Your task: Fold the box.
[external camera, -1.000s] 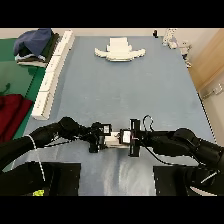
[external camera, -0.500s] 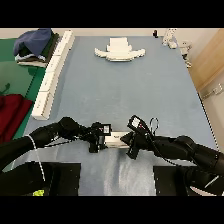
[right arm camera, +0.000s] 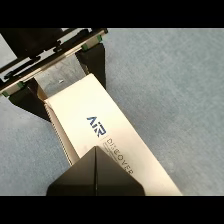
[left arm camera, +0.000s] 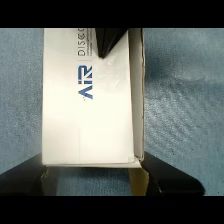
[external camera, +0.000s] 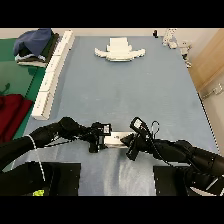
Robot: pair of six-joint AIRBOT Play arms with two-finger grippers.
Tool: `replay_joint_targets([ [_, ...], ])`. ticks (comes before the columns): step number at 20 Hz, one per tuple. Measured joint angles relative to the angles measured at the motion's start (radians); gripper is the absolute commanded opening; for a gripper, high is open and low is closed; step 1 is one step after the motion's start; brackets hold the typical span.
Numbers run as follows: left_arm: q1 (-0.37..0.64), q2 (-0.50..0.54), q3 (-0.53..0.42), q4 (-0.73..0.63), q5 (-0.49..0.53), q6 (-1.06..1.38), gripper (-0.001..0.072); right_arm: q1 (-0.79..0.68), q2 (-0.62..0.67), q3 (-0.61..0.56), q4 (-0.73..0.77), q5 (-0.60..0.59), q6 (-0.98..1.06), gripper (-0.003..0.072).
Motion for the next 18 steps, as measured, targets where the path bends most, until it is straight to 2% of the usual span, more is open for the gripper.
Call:
replay_joint_targets([
  [8, 0.000, 0.000, 0.000, 0.000, 0.000, 0.003, 0.0521, 0.000, -0.002, -0.003, -0.001, 0.004, 0.000, 0.0004],
  [18, 0.000, 0.000, 0.000, 0.002, -0.001, 0.004, 0.0521, -0.008, 0.077, 0.032, -0.055, 0.012, 0.001, 0.0005],
])
